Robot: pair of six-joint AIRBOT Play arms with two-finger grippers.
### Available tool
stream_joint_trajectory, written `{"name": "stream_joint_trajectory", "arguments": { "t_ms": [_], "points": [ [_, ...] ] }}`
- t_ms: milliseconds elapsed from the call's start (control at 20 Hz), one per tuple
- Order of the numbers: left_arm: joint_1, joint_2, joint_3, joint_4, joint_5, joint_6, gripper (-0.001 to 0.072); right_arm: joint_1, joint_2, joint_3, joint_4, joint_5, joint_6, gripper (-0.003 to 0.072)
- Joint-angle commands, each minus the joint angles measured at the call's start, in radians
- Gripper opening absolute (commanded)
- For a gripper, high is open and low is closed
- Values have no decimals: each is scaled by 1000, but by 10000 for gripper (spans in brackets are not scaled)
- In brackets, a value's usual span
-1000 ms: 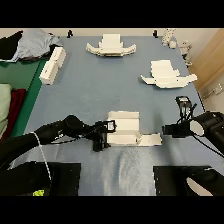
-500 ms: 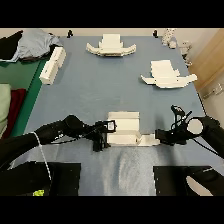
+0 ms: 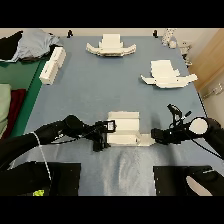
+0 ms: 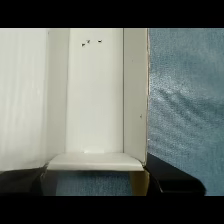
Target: Fold the box.
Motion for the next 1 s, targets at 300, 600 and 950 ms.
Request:
{"name": "stream_joint_trajectory", "arguments": {
  "t_ms": [300, 600, 950],
  "points": [
    [0, -1, 0, 0, 0, 0, 604, 0, -72, 7, 147, -3, -154, 1],
    [0, -1, 0, 0, 0, 0, 604, 0, -22, 69, 171, 48, -162, 10],
    [0, -1, 0, 0, 0, 0, 604, 4, -50, 75, 281, 59, -248, 432]
  ]
}}
